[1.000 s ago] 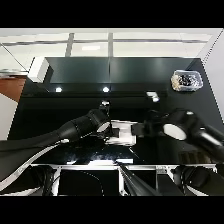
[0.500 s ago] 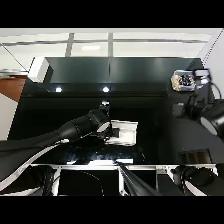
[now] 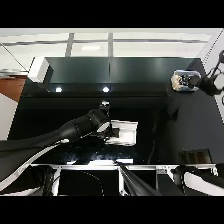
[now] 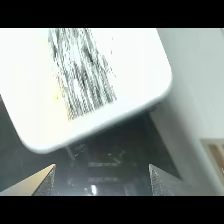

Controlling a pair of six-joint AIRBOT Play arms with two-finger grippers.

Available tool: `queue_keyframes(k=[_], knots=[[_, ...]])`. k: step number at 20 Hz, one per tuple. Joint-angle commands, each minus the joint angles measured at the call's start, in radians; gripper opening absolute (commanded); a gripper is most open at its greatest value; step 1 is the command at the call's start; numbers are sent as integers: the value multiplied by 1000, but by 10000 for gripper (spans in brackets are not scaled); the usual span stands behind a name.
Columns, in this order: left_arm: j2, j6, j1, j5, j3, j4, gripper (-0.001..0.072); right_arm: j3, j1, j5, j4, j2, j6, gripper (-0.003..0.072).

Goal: Fold the box and place the chain.

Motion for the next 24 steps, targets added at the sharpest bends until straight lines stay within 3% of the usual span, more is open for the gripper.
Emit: queue_keyframes(k=[1,2,5,10,12,13,15,16,19,24], knots=[[-1,0,0,0,0,0,30,235,-55,0,132,-254,-139,609],[-1,0,0,0,0,0,30,287,-55,13,145,-309,-140,577],[-1,0,0,2,0,0,30,373,-55,31,147,-423,-141,577],[-1,0,0,0,0,0,30,391,-55,8,166,-501,-140,523],[-1,0,0,0,0,0,30,391,-55,8,169,-510,-140,293],[-1,0,0,0,0,0,30,397,-55,15,168,-509,-141,138],[-1,0,0,0,0,0,30,441,-61,68,167,-509,-142,113],[-1,0,0,0,0,0,30,474,-66,114,168,-508,-149,42],[-1,0,0,0,0,-1,30,555,-83,231,169,-470,-232,41],[-1,0,0,0,0,-1,30,561,-88,305,180,-296,-338,41]])
